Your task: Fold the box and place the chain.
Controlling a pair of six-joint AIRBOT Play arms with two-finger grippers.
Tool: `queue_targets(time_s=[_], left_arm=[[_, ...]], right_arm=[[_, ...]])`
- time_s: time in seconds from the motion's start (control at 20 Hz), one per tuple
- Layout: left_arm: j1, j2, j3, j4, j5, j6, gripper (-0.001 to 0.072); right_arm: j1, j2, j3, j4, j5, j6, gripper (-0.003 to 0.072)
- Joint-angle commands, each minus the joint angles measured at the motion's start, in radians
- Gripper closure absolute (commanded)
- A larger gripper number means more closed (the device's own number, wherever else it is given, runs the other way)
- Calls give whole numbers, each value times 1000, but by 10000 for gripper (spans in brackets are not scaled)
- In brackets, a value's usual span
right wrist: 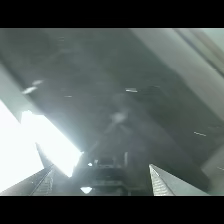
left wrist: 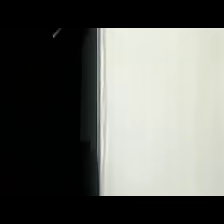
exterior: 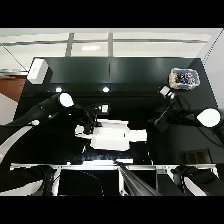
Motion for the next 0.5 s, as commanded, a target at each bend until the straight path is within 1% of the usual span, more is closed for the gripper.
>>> queue_targets(time_s=[0.0,0.25,0.45], left_arm=[[-4,-29,0,2,-15,-23,684],[-3,-29,2,1,-19,-35,684],[-3,-29,2,2,-37,-38,684]], right_arm=[[60,-1,-66,121,16,-168,-27],[200,-1,-129,121,-10,-314,-27],[268,-2,-167,119,-20,-410,-26]])
